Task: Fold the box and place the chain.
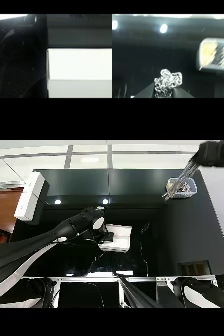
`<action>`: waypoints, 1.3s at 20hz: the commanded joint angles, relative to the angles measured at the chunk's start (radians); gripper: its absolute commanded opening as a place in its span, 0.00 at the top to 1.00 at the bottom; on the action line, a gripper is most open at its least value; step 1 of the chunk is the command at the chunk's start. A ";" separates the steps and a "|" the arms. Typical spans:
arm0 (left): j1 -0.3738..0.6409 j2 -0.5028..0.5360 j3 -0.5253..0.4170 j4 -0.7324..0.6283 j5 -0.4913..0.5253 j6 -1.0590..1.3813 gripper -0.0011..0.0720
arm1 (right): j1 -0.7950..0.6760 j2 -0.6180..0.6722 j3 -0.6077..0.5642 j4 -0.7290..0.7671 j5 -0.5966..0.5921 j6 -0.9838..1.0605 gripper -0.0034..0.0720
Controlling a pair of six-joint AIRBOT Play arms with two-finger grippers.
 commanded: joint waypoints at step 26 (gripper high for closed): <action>0.000 0.000 0.001 0.001 0.004 0.000 0.95 | 0.372 0.048 -0.296 0.524 -0.039 -0.121 0.94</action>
